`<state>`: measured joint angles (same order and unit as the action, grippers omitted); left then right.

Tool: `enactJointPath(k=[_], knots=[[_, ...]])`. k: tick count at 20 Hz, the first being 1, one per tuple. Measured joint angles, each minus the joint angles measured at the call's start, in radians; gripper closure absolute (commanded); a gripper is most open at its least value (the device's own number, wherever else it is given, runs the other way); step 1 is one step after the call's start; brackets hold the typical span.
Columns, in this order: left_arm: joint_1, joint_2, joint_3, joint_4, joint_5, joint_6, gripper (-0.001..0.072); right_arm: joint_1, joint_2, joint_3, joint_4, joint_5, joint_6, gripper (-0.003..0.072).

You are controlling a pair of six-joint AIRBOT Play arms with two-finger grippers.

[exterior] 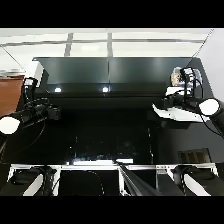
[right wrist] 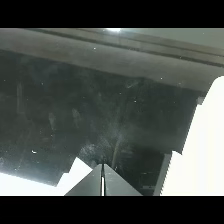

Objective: Fold the box and place the chain.

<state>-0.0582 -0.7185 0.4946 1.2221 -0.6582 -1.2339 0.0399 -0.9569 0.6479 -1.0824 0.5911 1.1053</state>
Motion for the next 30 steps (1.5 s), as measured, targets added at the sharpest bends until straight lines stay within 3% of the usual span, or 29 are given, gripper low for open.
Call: enactJointPath(k=[18,19,20,21,22,23,26,30], knots=[[0.000,-0.003,-0.001,-0.013,0.050,0.000,0.0680,0.001,0.000,0.000,0.028,-0.012,0.000,0.0673],[0.000,-0.009,-0.001,-0.028,0.068,0.000,0.0593,0.001,0.000,0.000,0.050,-0.021,0.000,0.0673],[0.000,-0.020,-0.001,-0.055,0.090,0.000,0.0233,0.001,-0.001,0.000,0.077,-0.030,0.001,0.0671],[-0.005,-0.035,0.000,-0.086,0.106,0.000,0.0003,0.001,-0.003,0.000,0.106,-0.037,0.002,0.0620],[-0.015,-0.055,0.005,-0.114,0.119,0.000,0.0000,0.002,-0.006,0.000,0.129,-0.042,0.002,0.0175],[-0.027,-0.073,0.011,-0.124,0.124,0.004,0.0000,0.002,-0.010,0.000,0.145,-0.042,0.002,-0.0034],[-0.059,-0.118,0.063,-0.009,0.061,-0.018,0.0001,-0.015,-0.018,0.015,0.094,0.023,0.013,-0.0034],[-0.038,-0.137,0.169,0.278,-0.129,-0.240,0.0001,-0.195,-0.024,0.076,-0.251,0.120,0.221,-0.0034]])
